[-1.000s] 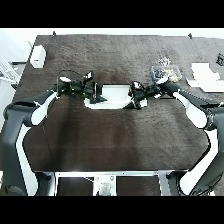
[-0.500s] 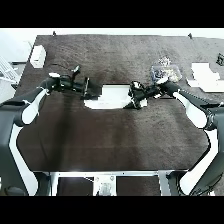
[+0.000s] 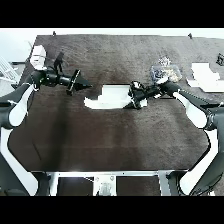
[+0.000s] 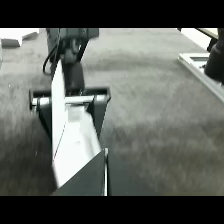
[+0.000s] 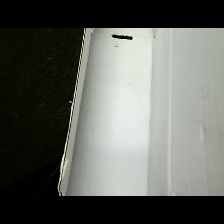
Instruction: Fold the box and place the chain.
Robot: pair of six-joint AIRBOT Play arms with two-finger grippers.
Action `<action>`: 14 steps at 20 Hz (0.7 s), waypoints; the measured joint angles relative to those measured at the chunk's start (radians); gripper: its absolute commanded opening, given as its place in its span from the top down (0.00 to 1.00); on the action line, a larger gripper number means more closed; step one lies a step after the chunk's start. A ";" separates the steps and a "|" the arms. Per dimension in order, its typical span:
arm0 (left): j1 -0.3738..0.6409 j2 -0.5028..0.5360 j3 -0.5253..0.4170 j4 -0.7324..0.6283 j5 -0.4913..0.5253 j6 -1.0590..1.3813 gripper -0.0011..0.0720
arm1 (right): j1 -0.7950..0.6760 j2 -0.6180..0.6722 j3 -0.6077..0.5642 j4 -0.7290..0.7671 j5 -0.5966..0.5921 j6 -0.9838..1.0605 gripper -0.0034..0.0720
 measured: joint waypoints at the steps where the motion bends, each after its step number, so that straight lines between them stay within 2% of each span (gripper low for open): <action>1: -0.014 0.039 -0.027 0.001 0.022 -0.010 0.96 | 0.000 0.000 0.000 0.000 0.000 0.000 0.17; 4: -0.052 0.167 -0.165 0.007 0.157 -0.006 0.96 | 0.000 0.000 0.000 0.000 0.000 0.000 0.17; 8: -0.093 0.245 -0.318 0.012 0.333 0.038 0.96 | 0.000 0.000 0.000 0.000 0.000 0.000 0.17; 11: -0.119 0.262 -0.371 0.013 0.453 0.063 0.96 | 0.000 0.000 0.000 0.000 0.000 0.000 0.17; 14: -0.136 0.269 -0.391 0.013 0.532 0.077 0.96 | 0.000 0.000 0.000 0.000 0.000 0.000 0.17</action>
